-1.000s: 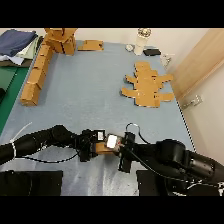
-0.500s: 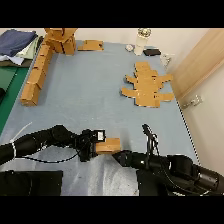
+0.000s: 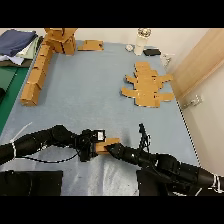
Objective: Fold the box.
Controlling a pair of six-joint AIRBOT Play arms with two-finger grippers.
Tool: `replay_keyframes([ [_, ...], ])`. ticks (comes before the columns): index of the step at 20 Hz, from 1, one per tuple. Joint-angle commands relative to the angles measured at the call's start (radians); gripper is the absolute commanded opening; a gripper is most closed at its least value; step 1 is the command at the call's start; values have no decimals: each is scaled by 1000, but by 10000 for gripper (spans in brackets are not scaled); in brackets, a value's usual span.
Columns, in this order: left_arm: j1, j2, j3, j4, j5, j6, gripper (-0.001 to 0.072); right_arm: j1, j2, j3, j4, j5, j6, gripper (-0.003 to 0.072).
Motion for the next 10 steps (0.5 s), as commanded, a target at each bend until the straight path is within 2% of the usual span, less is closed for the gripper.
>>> replay_keyframes([
  [1, 0, 0, 0, 0, 0, 0, 476, 2, -57, 3, -9, 55, 9, 2],
  [10, 0, 0, 0, 0, 0, 0, 476, 14, -58, 3, -36, -62, 8, 2],
])
